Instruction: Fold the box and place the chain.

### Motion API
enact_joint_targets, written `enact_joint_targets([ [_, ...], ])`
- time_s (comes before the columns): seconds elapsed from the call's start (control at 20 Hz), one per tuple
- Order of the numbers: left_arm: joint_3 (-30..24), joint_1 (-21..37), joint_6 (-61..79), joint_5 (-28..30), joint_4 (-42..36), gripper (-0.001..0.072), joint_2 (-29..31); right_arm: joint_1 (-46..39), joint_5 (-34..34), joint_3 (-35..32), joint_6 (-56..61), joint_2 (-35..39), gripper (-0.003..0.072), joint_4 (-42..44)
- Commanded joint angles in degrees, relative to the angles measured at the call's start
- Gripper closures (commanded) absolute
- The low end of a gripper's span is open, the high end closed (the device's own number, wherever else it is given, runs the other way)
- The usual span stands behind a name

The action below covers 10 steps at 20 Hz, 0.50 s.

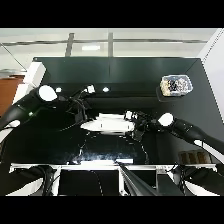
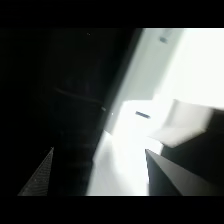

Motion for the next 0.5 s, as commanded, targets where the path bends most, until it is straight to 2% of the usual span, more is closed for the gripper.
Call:
enact_joint_targets([
  [0.0,0.1,1.8,-3.0,-8.5,0.0,0.0079,4.4,0.0,-0.3,0.0,0.2,0.0,0.0104,0.0],
  [0.2,-0.2,1.6,-19.3,-14.4,-0.5,0.0115,4.7,0.0,-0.3,0.0,0.2,0.0,0.0104,0.0],
  [0.3,-0.7,1.6,-23.2,-16.2,-3.2,0.0320,4.3,0.0,-0.3,0.0,0.2,0.0,0.0104,0.0],
  [0.35,-1.1,1.6,-23.2,-16.2,-4.7,0.0326,4.2,0.0,-0.3,0.0,0.2,0.0,0.0104,0.0],
  [0.4,-1.8,1.6,-22.7,-16.0,-6.8,0.0381,4.1,0.0,-0.3,0.0,0.2,0.0,0.0105,0.0],
  [0.45,-2.4,1.6,-22.0,-15.7,-8.4,0.0476,3.9,0.0,-0.3,0.0,0.2,0.0,0.0105,0.0],
])
